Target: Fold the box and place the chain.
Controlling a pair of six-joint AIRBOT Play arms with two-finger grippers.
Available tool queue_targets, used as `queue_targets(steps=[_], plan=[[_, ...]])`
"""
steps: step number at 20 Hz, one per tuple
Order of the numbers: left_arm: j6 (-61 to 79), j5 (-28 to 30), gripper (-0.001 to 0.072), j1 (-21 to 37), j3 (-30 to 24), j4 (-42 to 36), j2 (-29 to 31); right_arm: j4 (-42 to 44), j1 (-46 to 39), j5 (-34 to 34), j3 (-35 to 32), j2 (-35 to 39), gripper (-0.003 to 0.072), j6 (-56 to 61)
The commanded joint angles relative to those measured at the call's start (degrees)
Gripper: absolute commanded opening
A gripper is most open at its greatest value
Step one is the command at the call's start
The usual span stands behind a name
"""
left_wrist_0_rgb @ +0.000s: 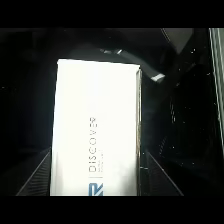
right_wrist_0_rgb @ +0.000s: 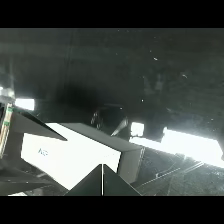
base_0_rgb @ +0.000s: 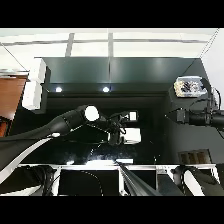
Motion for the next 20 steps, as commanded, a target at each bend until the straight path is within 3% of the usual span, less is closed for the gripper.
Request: queue_targets(steps=[1,7,8,9,11,14,16,20], plan=[[-0.09,2.95,0.0714,-1.75,-0.44,4.28,-0.68,0.02,-0.04,-0.2,0.07,0.04,0.0012,0.02],[-7.28,3.96,0.0703,-3.15,-0.63,5.86,-4.44,0.02,-0.04,-0.59,0.07,0.04,0.0012,0.04],[-12.68,4.13,0.0556,-3.1,-0.42,7.85,-4.15,0.0,-0.04,-0.55,0.07,0.04,0.0012,0.04],[-16.87,2.89,0.0353,-2.71,-0.13,10.6,-3.43,0.04,-0.04,-0.46,0.07,0.04,0.0012,0.04],[-23.78,0.11,0.0329,-0.81,-0.22,15.39,-0.35,0.02,-0.04,-0.2,0.07,0.04,0.0012,0.04],[-36.98,-6.01,0.0329,6.54,-1.73,21.14,6.69,0.02,-0.04,-0.22,0.07,0.04,0.0012,0.04],[-40.94,-11.3,0.0329,14.05,-5.62,23.04,12.96,0.02,-0.04,-0.26,0.07,0.04,0.0012,0.02],[-43.98,-21.79,0.0332,33.94,-15.28,25.29,26.43,0.13,-0.04,-0.15,0.07,0.04,0.0012,0.04]])
